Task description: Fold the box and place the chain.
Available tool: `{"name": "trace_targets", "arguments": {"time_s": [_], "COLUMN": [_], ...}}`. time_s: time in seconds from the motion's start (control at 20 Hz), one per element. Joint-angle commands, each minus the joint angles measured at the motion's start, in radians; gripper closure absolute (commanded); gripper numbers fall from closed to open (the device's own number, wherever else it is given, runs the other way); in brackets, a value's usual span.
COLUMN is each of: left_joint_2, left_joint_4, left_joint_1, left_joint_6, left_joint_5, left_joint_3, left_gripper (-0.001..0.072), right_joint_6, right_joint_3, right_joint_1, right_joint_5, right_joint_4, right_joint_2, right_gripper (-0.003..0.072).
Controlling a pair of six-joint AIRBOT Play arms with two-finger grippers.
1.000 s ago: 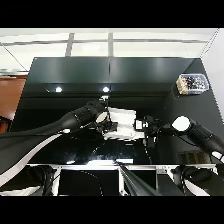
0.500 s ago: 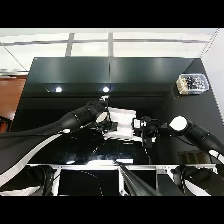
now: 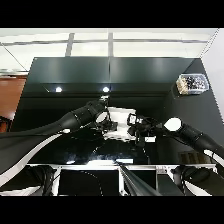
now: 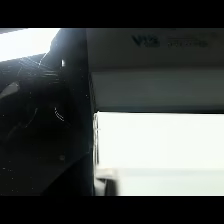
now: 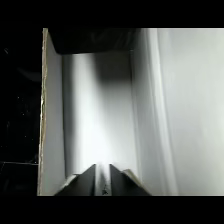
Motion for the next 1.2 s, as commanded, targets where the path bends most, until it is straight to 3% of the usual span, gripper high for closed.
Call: {"name": "trace_targets", "arguments": {"time_s": [0.0, 0.1, 0.15, 0.2, 0.25, 0.3, 0.35, 0.45, 0.55, 0.75, 0.95, 1.15], "left_joint_2": [-0.001, -0.001, -0.001, -0.001, -0.001, -0.001, -0.001, -0.001, -0.001, -0.001, -0.001, -0.001], "left_joint_4": [-0.001, -0.001, -0.001, -0.001, -0.001, -0.001, -0.001, -0.006, -0.005, -0.005, -0.005, -0.005], "left_joint_1": [0.000, 0.000, 0.000, 0.000, 0.000, 0.000, 0.000, 0.000, 0.000, 0.000, 0.000, 0.000], "left_joint_6": [0.000, 0.000, 0.000, 0.000, 0.000, 0.000, 0.000, 0.000, 0.000, 0.000, 0.000, 0.000], "left_joint_5": [-0.001, -0.001, -0.001, -0.001, -0.001, -0.001, -0.002, -0.001, -0.001, 0.000, 0.000, 0.000], "left_joint_3": [0.000, 0.000, 0.000, 0.000, 0.000, 0.000, 0.000, 0.000, 0.000, 0.000, 0.000, 0.000], "left_gripper": [0.0683, 0.0684, 0.0683, 0.0683, 0.0683, 0.0683, 0.0683, 0.0683, 0.0684, 0.0683, 0.0683, 0.0683], "right_joint_6": [0.030, 0.034, 0.044, 0.050, 0.052, 0.070, 0.124, 0.391, 0.699, 1.187, 1.458, 1.453], "right_joint_3": [0.000, 0.000, 0.000, 0.000, 0.000, 0.000, 0.002, 0.028, 0.075, 0.083, -0.029, -0.125], "right_joint_1": [0.006, 0.006, 0.006, 0.006, 0.006, 0.006, 0.005, -0.037, -0.139, -0.492, -0.740, -0.742], "right_joint_5": [-0.026, -0.024, -0.028, -0.032, -0.031, -0.030, -0.027, 0.055, 0.210, 0.359, 0.312, 0.365], "right_joint_4": [0.013, 0.009, 0.010, 0.009, 0.002, -0.011, -0.028, -0.140, -0.307, -0.526, -0.420, -0.370], "right_joint_2": [-0.003, -0.003, -0.003, -0.003, -0.003, -0.003, 0.000, 0.042, 0.116, 0.217, 0.215, 0.198], "right_gripper": [0.0361, 0.0550, 0.0506, 0.0349, 0.0439, 0.0645, 0.0677, 0.0678, 0.0678, 0.0678, 0.0678, 0.0677]}}
